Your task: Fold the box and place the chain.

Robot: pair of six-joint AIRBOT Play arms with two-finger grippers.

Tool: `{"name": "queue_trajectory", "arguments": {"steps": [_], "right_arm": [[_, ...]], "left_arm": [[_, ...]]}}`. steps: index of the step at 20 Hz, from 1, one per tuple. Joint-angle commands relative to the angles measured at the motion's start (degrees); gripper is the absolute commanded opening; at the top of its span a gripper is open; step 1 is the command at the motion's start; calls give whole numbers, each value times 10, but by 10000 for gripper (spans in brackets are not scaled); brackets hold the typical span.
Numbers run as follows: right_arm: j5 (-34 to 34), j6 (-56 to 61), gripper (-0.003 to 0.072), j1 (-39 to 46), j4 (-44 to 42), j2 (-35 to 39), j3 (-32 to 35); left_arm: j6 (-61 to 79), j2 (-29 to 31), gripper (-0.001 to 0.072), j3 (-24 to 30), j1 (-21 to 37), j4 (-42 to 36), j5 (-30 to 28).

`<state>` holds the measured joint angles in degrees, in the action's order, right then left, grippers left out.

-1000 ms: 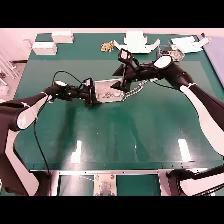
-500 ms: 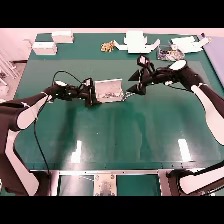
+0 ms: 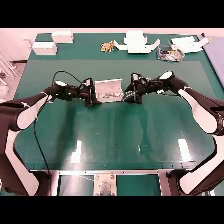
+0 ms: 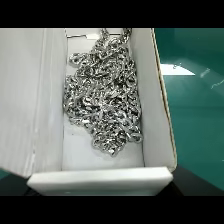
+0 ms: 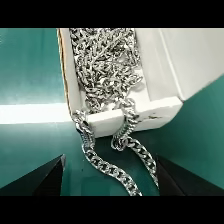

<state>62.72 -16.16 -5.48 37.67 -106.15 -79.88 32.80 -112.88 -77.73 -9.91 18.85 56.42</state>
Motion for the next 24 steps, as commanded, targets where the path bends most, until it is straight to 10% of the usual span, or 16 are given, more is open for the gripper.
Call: {"name": "queue_trajectory", "arguments": {"steps": [1, 8, 14, 24], "right_arm": [[-3, -20, 651, -5, -2, -13, -2], [-12, -26, 649, -16, -2, -47, -36], [-12, -25, 300, -19, 10, -57, -52], [9, -5, 61, 0, 39, -49, -60]], "left_arm": [[0, 0, 624, 0, 0, 0, 0], [0, 0, 624, 0, 0, 0, 0], [0, 0, 624, 0, 0, 0, 0], [0, 0, 624, 0, 0, 0, 0]]}}
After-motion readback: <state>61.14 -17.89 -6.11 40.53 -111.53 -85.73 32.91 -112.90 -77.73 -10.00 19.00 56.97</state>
